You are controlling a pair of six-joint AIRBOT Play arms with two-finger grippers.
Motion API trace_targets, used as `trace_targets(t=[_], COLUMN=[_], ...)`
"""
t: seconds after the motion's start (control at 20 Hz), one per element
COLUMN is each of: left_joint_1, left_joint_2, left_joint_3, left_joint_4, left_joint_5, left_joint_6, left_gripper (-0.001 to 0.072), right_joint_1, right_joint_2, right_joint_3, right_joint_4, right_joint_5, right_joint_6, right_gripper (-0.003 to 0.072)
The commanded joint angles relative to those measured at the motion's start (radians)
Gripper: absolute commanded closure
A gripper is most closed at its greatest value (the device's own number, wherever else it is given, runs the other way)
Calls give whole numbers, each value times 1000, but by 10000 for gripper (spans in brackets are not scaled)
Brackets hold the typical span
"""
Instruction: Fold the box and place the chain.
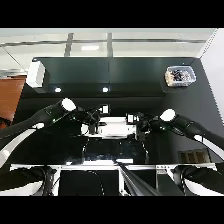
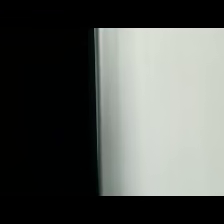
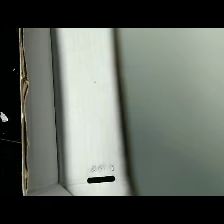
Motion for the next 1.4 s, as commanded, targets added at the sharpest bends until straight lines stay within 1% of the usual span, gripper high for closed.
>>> trace_targets(t=[0.0,0.2,0.55,0.85,1.05,1.35], left_joint_1=[0,0,0,0,0,0], left_joint_2=[0,0,0,0,0,0], left_joint_3=[0,0,0,0,0,0], left_joint_4=[0,0,0,0,0,0], left_joint_5=[2,2,2,2,2,-2], left_joint_6=[0,0,0,0,0,0], left_gripper=[688,688,688,688,688,688], right_joint_1=[-3,-3,-1,-1,45,46], right_joint_2=[0,1,1,0,-3,-3], right_joint_3=[2,2,2,2,2,2], right_joint_4=[26,83,85,56,-6,-7], right_joint_5=[19,34,19,16,-30,-27], right_joint_6=[-2,-46,-39,-16,30,31], right_gripper=[16,16,17,17,17,17])
